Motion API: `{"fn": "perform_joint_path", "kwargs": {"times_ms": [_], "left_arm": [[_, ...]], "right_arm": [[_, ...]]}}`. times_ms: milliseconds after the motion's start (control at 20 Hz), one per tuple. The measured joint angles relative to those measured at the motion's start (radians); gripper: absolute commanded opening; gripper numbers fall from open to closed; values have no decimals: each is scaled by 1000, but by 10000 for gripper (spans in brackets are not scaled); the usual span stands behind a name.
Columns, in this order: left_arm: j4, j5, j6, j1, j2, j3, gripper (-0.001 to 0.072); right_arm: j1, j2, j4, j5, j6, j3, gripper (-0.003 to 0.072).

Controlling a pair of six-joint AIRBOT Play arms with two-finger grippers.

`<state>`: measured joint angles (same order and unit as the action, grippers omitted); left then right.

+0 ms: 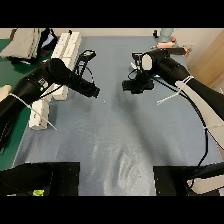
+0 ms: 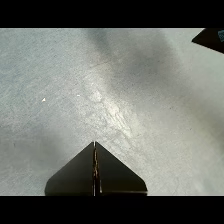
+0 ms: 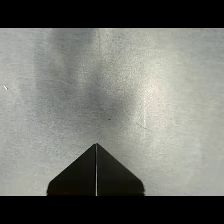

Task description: Fold the box.

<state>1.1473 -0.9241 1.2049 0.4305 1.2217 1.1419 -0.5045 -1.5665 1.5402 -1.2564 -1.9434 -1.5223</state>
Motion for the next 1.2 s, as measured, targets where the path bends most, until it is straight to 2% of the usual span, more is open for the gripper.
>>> {"fn": "perform_joint_path", "kwargs": {"times_ms": [650, 850, 900, 950, 1000, 1200], "left_arm": [[0, 0, 0, 0, 0, 0, 14], [0, 0, 0, 0, 0, 0, 14], [0, 0, 0, 0, 0, 0, 15], [0, 0, 0, 0, 0, 0, 14], [0, 0, 0, 0, 0, 0, 14], [0, 0, 0, 0, 0, 0, 14]], "right_arm": [[0, 0, 0, 0, 0, 0, 1], [1, -4, -23, 45, 0, -2, 3], [7, -8, -31, 60, 0, -11, 53], [25, -16, -42, 66, 0, -31, 221], [55, -26, -40, 65, 0, -61, 304], [296, -90, -77, 26, 37, -235, 304]]}}
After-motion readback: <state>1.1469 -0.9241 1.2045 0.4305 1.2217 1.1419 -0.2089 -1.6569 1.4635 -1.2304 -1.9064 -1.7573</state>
